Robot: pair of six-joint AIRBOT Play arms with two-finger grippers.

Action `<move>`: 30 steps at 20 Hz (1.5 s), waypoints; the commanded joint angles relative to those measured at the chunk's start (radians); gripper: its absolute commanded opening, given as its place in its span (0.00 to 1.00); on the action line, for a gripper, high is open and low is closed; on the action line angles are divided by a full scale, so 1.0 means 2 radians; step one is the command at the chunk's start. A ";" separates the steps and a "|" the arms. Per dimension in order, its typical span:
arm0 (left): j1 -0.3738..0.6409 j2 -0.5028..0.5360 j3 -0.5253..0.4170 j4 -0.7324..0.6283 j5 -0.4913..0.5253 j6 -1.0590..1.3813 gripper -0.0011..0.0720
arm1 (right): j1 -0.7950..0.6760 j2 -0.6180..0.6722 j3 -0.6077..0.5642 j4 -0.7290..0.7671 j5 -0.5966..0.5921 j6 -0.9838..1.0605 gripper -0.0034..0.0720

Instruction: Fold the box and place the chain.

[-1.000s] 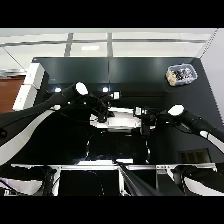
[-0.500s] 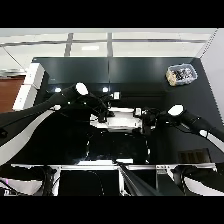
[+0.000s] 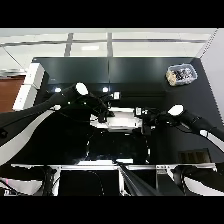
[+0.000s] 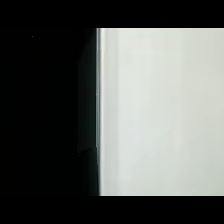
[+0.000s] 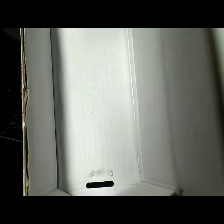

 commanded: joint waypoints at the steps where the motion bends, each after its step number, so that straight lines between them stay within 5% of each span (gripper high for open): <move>1: 0.000 0.000 0.000 0.000 0.000 0.000 0.05 | 0.000 0.000 0.000 -0.002 -0.001 0.000 0.84; 2: 0.000 0.000 0.001 0.000 -0.001 0.000 0.06 | 0.000 0.000 0.000 -0.003 0.000 0.000 0.69; 4: 0.000 0.000 0.002 0.000 -0.006 0.000 0.08 | 0.000 0.000 0.000 -0.004 0.000 0.000 0.69; 8: 0.005 0.017 0.012 0.032 -0.017 -0.072 0.82 | 0.000 0.000 -0.001 -0.004 0.000 0.000 0.69; 10: 0.017 0.044 0.021 0.095 -0.028 -0.174 0.89 | 0.000 0.000 -0.001 -0.005 0.000 -0.001 0.69; 13: 0.054 0.091 0.023 0.161 -0.103 -0.260 0.89 | 0.001 0.000 -0.001 -0.007 -0.001 -0.002 0.69; 15: 0.098 0.106 0.023 0.138 -0.195 -0.308 0.86 | 0.001 0.000 -0.001 -0.015 0.004 -0.002 0.22; 16: 0.117 0.106 0.021 0.111 -0.235 -0.337 0.68 | 0.001 0.000 -0.001 -0.017 0.006 -0.002 0.22; 17: 0.133 0.104 0.015 0.074 -0.266 -0.367 0.23 | 0.001 0.000 -0.001 -0.016 0.008 -0.002 0.22; 18: 0.145 0.103 0.001 0.023 -0.290 -0.368 0.05 | 0.001 0.000 -0.001 -0.016 0.008 -0.001 0.22; 19: 0.146 0.103 -0.023 -0.034 -0.292 -0.365 0.05 | 0.001 0.000 -0.001 -0.015 0.009 0.001 0.22; 21: 0.126 0.103 -0.076 -0.117 -0.252 -0.356 0.05 | 0.001 0.000 -0.001 -0.015 0.009 0.004 0.22; 23: 0.082 0.103 -0.107 -0.127 -0.174 -0.313 0.05 | 0.001 0.000 -0.001 -0.016 0.006 0.004 0.22; 27: 0.017 0.103 -0.089 -0.119 0.009 -0.274 0.05 | 0.001 0.000 -0.001 -0.016 -0.001 0.004 0.22; 30: 0.019 0.103 -0.079 -0.135 0.076 -0.272 0.05 | 0.001 0.000 -0.001 -0.016 -0.001 0.004 0.22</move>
